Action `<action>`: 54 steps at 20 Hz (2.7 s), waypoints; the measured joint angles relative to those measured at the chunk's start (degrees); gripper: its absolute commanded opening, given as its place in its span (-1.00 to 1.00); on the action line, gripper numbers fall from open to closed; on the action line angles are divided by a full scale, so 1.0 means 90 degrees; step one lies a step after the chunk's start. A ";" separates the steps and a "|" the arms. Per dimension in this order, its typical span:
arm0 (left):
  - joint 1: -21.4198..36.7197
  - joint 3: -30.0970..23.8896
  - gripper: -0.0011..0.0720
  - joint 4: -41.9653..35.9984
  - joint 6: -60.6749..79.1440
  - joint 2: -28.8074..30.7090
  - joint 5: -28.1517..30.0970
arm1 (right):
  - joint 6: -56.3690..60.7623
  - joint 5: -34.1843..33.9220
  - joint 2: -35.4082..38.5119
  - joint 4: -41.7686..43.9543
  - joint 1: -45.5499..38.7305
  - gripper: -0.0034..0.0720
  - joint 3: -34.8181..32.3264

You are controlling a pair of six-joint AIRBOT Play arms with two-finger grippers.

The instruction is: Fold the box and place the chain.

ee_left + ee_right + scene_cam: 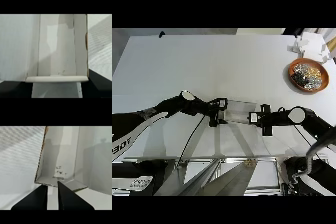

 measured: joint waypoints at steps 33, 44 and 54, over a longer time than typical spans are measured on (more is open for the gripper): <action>0.0002 0.0002 -0.94 -0.0002 0.0002 0.0000 0.0019 | -0.0163 -0.0216 0.0163 0.0316 -0.0811 -0.18 -0.0002; 0.0002 0.0002 -0.94 -0.0002 0.0002 0.0000 0.0019 | -0.0342 -0.0112 -0.0117 0.0311 -0.0828 -0.23 -0.0002; 0.0002 0.0002 -0.94 -0.0002 0.0002 0.0000 0.0022 | -0.0391 -0.0092 -0.0165 0.0629 -0.0828 -0.32 -0.0005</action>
